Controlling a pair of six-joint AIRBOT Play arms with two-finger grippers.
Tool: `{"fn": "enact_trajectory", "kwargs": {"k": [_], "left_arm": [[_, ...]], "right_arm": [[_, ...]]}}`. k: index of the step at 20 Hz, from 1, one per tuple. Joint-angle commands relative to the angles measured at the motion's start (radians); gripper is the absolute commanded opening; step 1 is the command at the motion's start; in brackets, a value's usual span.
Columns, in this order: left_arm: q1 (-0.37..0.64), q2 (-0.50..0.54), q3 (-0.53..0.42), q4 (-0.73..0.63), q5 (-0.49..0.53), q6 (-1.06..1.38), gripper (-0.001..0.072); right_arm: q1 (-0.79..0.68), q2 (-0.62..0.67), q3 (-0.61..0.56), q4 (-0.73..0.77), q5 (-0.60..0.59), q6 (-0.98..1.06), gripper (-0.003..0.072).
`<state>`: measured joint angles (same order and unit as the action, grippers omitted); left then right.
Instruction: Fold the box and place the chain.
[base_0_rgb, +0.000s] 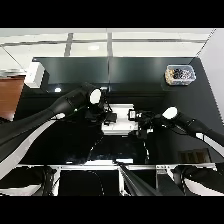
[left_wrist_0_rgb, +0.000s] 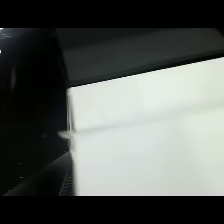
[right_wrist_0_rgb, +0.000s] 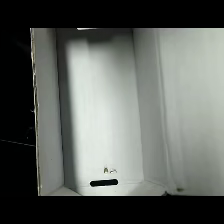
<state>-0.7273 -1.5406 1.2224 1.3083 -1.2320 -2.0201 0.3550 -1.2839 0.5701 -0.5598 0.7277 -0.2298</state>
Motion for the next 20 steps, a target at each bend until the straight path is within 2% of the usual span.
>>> {"fn": "enact_trajectory", "kwargs": {"k": [1, 10, 14, 17, 20], "left_arm": [[-0.012, 0.0, 0.002, -0.034, 0.035, -0.008, 0.0333], [-0.023, -0.044, 0.002, 0.021, -0.002, -0.037, 0.0333], [-0.024, -0.067, 0.002, 0.027, 0.036, -0.063, 0.0332], [-0.022, -0.066, 0.002, 0.124, 0.042, -0.155, 0.0332], [-0.022, -0.067, 0.006, 0.134, 0.045, -0.211, 0.0333]], "right_arm": [[0.0, 0.0, 0.0, 0.002, 0.001, 0.001, 0.0107], [0.0, 0.0, 0.0, 0.002, 0.001, 0.001, 0.0107], [0.0, -0.001, 0.0, 0.002, 0.001, 0.001, 0.0106], [0.0, 0.0, 0.0, 0.002, 0.001, 0.001, 0.0107], [0.0, 0.0, 0.0, 0.002, 0.001, 0.001, 0.0107]]}}
